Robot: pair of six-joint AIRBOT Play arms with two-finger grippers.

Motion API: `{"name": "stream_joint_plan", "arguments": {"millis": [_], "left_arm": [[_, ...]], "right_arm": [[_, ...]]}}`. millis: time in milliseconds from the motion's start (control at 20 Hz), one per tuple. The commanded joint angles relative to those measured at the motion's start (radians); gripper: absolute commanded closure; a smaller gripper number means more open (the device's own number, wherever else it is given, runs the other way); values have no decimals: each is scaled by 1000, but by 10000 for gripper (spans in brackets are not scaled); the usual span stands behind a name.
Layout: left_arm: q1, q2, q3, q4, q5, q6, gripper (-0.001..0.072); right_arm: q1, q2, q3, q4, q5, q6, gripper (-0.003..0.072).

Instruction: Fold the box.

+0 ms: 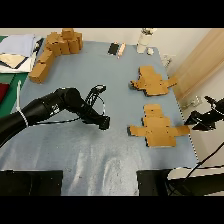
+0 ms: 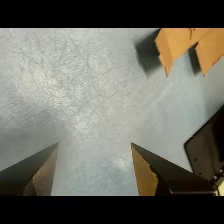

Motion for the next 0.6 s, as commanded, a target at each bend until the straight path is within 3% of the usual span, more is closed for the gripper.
{"name": "stream_joint_plan", "arguments": {"millis": [0,50,100,150,200,250,450,550], "left_arm": [[0,0,0,-93,-2,4,7],[0,0,0,-112,-8,4,7],[0,0,0,-127,-14,6,7],[0,0,0,-137,-16,9,7],[0,0,1,-163,-16,17,7],[0,0,1,-208,-13,51,7],[45,0,0,-426,-13,244,8],[84,0,0,-440,-12,275,9]], "right_arm": [[-35,-64,-6,182,-56,-138,186],[-30,-71,-6,212,-71,-149,189],[-19,-71,-9,220,-84,-160,302],[-6,-71,-11,212,-101,-159,474],[7,-70,-20,212,-115,-158,518],[20,-68,-34,212,-138,-157,684],[80,-38,-161,257,-154,-37,685],[128,31,-293,392,-61,-21,685]]}}
